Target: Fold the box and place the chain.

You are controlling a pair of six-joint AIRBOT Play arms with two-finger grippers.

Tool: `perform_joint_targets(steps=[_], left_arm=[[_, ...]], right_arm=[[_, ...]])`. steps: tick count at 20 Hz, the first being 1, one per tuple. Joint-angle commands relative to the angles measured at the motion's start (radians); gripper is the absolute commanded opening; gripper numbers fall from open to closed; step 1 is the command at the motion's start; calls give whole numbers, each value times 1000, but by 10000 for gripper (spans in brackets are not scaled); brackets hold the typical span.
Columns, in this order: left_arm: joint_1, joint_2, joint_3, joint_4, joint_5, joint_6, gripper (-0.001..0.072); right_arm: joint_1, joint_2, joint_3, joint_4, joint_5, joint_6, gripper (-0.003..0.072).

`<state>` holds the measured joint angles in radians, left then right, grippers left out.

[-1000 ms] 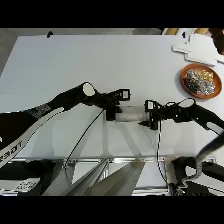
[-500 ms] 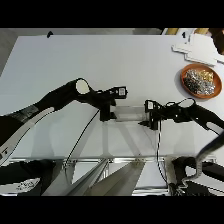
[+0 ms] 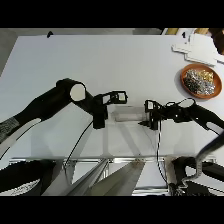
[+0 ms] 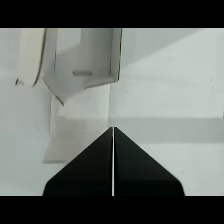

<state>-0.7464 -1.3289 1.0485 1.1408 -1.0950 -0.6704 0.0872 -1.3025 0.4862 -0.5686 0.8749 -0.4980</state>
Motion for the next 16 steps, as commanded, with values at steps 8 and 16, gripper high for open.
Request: perform_joint_targets(steps=[8,16], left_arm=[[-18,-67,1,-242,705,-26,7],[46,-261,1,-369,642,-26,7]], right_arm=[[0,0,0,0,0,0,401],[0,0,0,0,0,0,401]])
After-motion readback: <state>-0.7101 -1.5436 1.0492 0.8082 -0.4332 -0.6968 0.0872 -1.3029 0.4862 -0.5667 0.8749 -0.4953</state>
